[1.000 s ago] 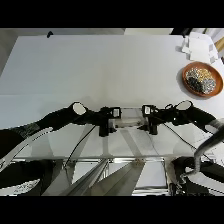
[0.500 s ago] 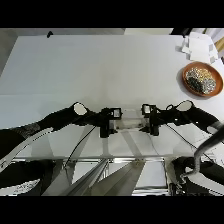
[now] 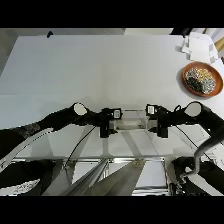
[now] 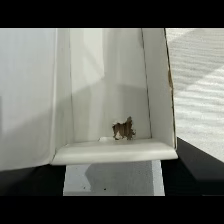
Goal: Fold the box and place the chain.
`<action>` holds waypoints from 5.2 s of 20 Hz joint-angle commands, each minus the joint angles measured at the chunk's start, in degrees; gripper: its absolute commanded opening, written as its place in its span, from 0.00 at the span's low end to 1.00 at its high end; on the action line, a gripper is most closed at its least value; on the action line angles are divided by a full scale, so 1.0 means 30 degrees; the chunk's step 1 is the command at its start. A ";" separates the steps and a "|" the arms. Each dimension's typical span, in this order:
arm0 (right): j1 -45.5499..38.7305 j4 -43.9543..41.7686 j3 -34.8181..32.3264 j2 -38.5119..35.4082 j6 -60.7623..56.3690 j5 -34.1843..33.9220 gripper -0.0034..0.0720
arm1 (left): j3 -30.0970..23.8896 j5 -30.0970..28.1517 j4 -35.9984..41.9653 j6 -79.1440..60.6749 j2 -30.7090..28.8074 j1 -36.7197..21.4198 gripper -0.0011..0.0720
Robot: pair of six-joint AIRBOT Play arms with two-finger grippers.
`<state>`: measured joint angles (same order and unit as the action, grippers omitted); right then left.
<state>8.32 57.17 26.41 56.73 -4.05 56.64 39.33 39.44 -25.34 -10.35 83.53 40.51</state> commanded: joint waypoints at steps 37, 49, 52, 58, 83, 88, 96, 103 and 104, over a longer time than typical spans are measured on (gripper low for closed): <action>0.0007 -0.0699 0.1996 -0.4218 -0.2841 0.4772 0.07 | -0.0007 -0.0044 0.0015 0.0029 -0.0007 -0.0022 0.12; 0.0007 0.1996 -0.0270 -0.4262 0.3483 0.0940 0.27 | -0.0007 0.0000 0.0015 0.0022 -0.0007 -0.0022 0.12; 0.0291 0.0889 -0.1770 -0.4262 0.4211 -0.1392 0.27 | -0.0007 0.0000 0.0015 0.0029 -0.0007 -0.0022 0.12; 0.1494 -0.0415 -0.2084 -0.3657 0.4546 -0.3599 0.27 | -0.0007 0.0007 0.0015 0.0029 -0.0007 -0.0022 0.12; 0.1494 -0.6827 -0.2084 0.0073 0.8051 -0.3716 0.59 | -0.0007 0.0007 0.0015 0.0029 -0.0007 -0.0022 0.12; 0.1494 -0.6841 -0.2084 0.0211 0.8036 -0.3738 0.60 | -0.0007 0.0007 0.0015 0.0029 -0.0007 -0.0022 0.12; 0.1494 -0.3279 -0.2076 -0.0670 -0.2135 -0.3621 0.15 | -0.0007 0.0007 0.0015 0.0022 -0.0007 -0.0022 0.12; 0.1472 0.1450 -0.2062 -0.6761 -1.2859 -0.3446 0.07 | -0.0007 0.0007 0.0015 0.0029 -0.0007 -0.0022 0.12; 0.1472 0.2404 -0.2062 -0.7694 -1.5074 -0.3453 0.07 | -0.0007 0.0007 0.0015 0.0029 -0.0007 -0.0022 0.12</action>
<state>12.78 55.92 20.16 40.73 -30.55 46.33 39.31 39.48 -25.28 -10.24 83.53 40.49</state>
